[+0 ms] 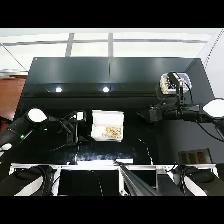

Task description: Fold the box and place the chain.

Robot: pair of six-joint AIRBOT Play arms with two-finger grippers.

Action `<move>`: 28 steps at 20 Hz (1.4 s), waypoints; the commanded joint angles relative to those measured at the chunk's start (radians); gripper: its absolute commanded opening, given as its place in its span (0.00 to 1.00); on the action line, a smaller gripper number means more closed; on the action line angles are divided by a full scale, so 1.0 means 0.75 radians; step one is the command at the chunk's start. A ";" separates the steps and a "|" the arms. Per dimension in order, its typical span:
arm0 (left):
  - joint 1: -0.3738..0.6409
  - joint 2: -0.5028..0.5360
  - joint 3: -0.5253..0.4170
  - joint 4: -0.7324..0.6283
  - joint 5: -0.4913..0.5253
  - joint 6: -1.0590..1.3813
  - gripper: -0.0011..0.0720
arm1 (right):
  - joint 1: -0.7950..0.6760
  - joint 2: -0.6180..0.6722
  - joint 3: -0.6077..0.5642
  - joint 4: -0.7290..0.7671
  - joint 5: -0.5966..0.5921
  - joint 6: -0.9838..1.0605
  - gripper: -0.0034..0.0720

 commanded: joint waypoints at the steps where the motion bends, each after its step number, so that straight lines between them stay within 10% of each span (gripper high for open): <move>1: -0.006 -0.100 0.004 -0.146 0.005 0.232 0.96 | 0.000 0.000 0.000 -0.001 -0.003 0.001 0.84; 28: 0.005 -0.179 0.037 -0.278 0.071 0.419 0.96 | 0.000 0.000 0.000 0.000 -0.022 0.002 0.84</move>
